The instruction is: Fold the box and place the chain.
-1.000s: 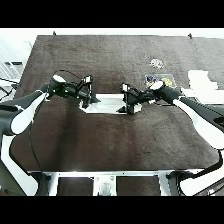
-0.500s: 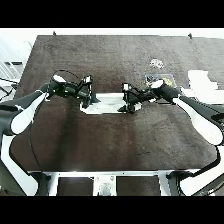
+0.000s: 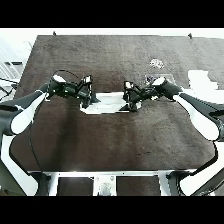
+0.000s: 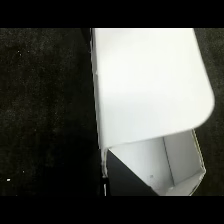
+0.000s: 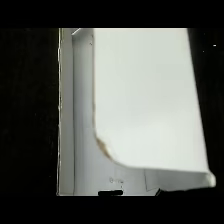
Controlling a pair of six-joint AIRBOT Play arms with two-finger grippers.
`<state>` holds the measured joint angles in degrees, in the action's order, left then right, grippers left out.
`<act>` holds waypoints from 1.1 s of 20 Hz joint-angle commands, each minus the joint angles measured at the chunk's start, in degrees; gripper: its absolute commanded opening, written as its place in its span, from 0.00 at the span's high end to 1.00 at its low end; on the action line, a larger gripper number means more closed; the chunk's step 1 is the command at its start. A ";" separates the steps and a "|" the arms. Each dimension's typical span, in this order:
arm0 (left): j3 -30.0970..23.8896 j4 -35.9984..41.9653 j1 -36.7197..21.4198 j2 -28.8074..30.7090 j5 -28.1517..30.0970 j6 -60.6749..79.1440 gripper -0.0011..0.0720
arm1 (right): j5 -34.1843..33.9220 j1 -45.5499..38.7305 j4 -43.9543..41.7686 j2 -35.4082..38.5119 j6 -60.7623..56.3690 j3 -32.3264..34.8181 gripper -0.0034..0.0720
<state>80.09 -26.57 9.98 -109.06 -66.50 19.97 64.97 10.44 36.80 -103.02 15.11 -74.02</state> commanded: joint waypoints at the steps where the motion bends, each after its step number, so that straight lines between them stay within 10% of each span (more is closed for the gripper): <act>1: 0.00 0.04 -0.02 0.04 0.00 0.02 0.96 | 1.55 -0.04 1.44 -0.98 -1.05 -1.57 0.10; 22: 0.00 0.07 -0.02 0.04 -0.02 0.02 0.96 | -1.46 1.62 4.83 -2.45 -2.47 -3.21 0.10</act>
<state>80.09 -26.50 9.96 -109.06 -66.52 19.97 64.20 11.88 41.23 -105.10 12.60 -76.88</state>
